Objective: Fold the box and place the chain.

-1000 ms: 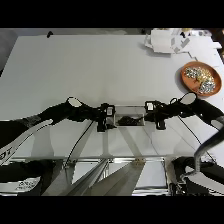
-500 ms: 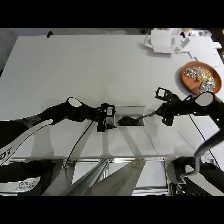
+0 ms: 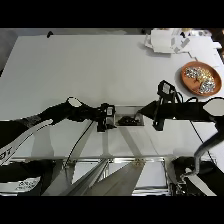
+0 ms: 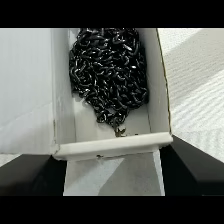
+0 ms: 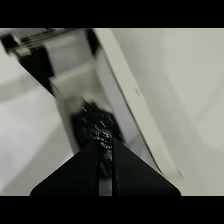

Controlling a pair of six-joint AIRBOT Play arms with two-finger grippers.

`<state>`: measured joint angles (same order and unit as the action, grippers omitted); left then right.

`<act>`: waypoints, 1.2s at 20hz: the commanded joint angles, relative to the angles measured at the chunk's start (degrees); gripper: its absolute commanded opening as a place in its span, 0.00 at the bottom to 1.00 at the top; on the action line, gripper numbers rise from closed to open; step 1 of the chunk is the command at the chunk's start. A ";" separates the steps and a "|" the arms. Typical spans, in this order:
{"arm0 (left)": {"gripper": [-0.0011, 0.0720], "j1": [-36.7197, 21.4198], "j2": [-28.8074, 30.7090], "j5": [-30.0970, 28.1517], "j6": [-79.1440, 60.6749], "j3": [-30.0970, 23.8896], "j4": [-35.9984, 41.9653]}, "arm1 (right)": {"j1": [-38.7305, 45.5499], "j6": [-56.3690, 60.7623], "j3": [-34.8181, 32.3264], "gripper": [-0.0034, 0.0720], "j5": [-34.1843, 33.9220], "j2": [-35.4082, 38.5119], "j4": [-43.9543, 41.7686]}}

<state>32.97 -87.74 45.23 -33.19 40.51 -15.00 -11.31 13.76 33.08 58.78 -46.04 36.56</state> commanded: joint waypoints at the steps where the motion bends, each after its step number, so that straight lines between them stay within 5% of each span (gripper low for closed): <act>1: 0.16 -0.02 0.04 0.00 0.00 0.02 -0.02 | -8.79 1.16 0.07 0.07 -6.71 -0.94 -5.31; 7: 0.16 -0.02 0.04 0.00 0.00 0.02 -0.02 | -15.10 7.28 0.07 0.07 -15.72 -9.64 -5.27; 12: 0.16 -0.02 0.04 0.00 0.00 0.02 -0.02 | -15.52 7.52 1.95 0.31 -13.33 -11.58 -4.28; 14: 0.16 -0.02 0.04 0.00 0.00 0.02 -0.02 | -15.52 9.79 8.11 0.31 -6.86 -11.61 1.84; 15: 0.16 -0.02 0.04 0.00 0.00 0.02 0.00 | -15.52 12.09 12.22 0.26 -3.56 -11.72 7.08; 16: 0.16 -0.02 0.04 0.00 0.00 0.02 -0.02 | -15.45 13.92 16.83 0.11 -0.37 -11.93 13.20; 18: 0.16 -0.02 0.04 0.00 0.00 0.02 -0.02 | -14.84 15.52 23.93 0.07 2.05 -13.53 21.64; 24: 0.16 -0.02 0.04 0.00 0.00 0.02 -0.02 | -9.66 17.11 26.49 0.07 0.63 -24.37 21.79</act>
<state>32.97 -87.74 45.23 -33.19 40.51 -15.00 -22.79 29.21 57.82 58.19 -65.84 55.88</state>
